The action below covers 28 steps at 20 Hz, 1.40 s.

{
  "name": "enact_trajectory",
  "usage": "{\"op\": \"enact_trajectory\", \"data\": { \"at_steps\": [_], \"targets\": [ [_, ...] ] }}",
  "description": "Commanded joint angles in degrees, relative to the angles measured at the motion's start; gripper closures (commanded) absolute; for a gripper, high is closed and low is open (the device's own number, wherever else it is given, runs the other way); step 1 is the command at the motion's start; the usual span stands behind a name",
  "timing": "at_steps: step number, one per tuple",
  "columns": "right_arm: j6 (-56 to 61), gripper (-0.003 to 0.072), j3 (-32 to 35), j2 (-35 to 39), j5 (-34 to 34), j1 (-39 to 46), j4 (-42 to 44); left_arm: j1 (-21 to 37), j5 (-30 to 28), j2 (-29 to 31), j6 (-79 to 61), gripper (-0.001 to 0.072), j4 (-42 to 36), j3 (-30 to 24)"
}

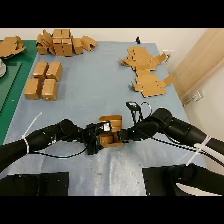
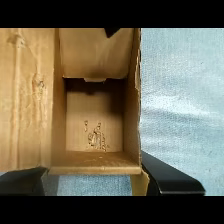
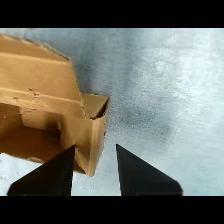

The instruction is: Fold the box.

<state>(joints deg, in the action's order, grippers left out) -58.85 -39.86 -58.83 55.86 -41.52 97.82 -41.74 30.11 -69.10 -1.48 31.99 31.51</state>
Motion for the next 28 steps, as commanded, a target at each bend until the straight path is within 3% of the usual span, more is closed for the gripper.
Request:
{"op": "enact_trajectory", "data": {
  "at_steps": [1, 4, 8, 11, 18, 19, 22, 26, 27, 28],
  "targets": [
    [7.52, 0.0288, -4.83, -4.83, 4.11, -3.69, -7.41, -0.02, 0.0, -0.02, 0.0, 0.0192, 0.02, -0.02],
    [11.74, 0.0288, -10.14, -8.66, 10.1, -6.03, -11.34, -0.02, 0.0, -0.02, 0.0, 0.0192, 0.02, -0.02],
    [15.93, 0.0283, -13.64, -12.68, 11.63, -7.43, -11.23, -0.02, 0.0, -0.02, 0.0, 0.0193, 0.02, -0.02],
    [16.41, 0.0238, -14.23, -15.08, 11.91, -7.43, -9.51, -0.04, 0.0, -0.02, 0.0, 0.0192, 0.0, -0.02],
    [16.48, 0.0239, -14.23, -18.64, 12.02, -7.39, -10.08, -0.02, -0.02, -0.02, 0.0, 0.0192, 0.02, -0.02],
    [16.57, 0.0256, -14.23, -19.23, 12.15, -7.39, -10.58, -0.02, 0.0, -0.02, 0.0, 0.0192, 0.02, -0.02],
    [16.57, 0.0469, -14.23, -19.76, 12.22, -7.39, -11.06, -0.04, 0.0, -0.02, 0.0, 0.0192, 0.02, -0.02],
    [16.28, 0.0607, -14.23, -19.78, 12.17, -7.43, -11.1, -0.02, 0.0, -0.02, 0.0, 0.0192, 0.02, -0.02],
    [15.87, 0.067, -14.23, -19.78, 12.2, -7.41, -11.08, -0.02, 0.0, -0.02, 0.0, 0.0192, 0.0, -0.02],
    [15.43, 0.0681, -14.23, -19.78, 12.2, -7.43, -11.13, -0.02, 0.0, -0.02, 0.0, 0.0192, 0.02, -0.02]
  ]
}}
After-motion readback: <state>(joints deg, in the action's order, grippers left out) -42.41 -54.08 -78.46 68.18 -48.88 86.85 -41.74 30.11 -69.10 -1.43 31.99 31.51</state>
